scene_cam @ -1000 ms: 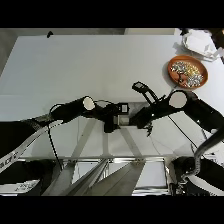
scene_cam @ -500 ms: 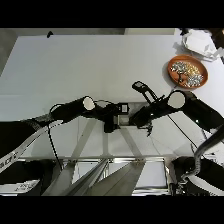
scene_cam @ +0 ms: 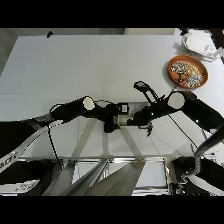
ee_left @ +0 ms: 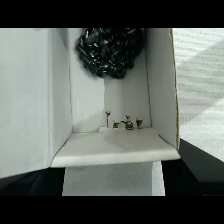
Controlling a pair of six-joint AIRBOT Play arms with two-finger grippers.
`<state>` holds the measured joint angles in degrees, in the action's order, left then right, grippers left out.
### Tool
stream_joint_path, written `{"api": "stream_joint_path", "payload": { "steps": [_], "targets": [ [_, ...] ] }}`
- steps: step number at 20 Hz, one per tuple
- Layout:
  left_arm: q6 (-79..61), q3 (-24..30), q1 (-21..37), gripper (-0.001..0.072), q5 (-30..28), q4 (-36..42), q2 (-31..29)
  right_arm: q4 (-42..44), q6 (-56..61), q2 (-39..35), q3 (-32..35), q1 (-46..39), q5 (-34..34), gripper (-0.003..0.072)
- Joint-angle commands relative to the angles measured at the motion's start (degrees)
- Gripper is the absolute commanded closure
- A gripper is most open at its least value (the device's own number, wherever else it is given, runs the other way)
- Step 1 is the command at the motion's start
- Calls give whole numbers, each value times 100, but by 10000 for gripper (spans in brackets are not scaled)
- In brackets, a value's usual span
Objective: Fold the box and place the chain.
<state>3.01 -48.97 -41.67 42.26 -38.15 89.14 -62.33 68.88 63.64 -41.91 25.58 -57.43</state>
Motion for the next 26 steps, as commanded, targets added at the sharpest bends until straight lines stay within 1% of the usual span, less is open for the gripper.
{"api": "stream_joint_path", "payload": {
  "steps": [1, 4, 5, 6, 10, 12, 14, 17, 19, 21, 22, 24, 26],
  "targets": [
    [-2, -2, 2, 366, -2, -2, -4, -201, 284, -153, 0, 4, -24, 388],
    [-2, -2, 2, 366, 0, -2, -4, -400, 328, -612, 0, 4, -212, 403],
    [-2, -2, 2, 366, 0, -2, -4, -640, 402, -811, 0, 4, -352, 446],
    [-2, -2, 2, 366, -2, -2, -4, -933, 533, -984, 0, 4, -514, 471],
    [-2, -2, 2, 366, -2, -2, -4, -2079, 1064, -1482, 2, 4, -1447, 467],
    [-2, -2, 2, 366, -2, -2, -4, -2258, 1088, -1635, 2, -46, -1753, 467],
    [-2, -2, 2, 366, -2, -2, -4, -2258, 1137, -1700, 15, -229, -1853, 467],
    [-2, -2, 2, 366, 0, -2, -4, -2256, 1152, -1707, 236, -649, -1777, 466],
    [0, -2, 2, 366, 0, -2, -4, -2251, 1152, -1707, 579, -903, -1567, 466],
    [-2, -2, 2, 366, -2, -2, -4, -2179, 1150, -1707, 1003, -1014, -979, 466],
    [0, -2, 2, 366, -2, -2, -4, -2100, 1145, -1707, 1202, -1012, -581, 466],
    [-2, -2, 2, 366, 0, -2, -4, -1615, 984, -1705, 1493, -1012, -2, 466],
    [-2, -2, 2, 366, -2, -2, -4, -1088, 529, -1694, 1620, -1012, 48, 460]
  ]
}}
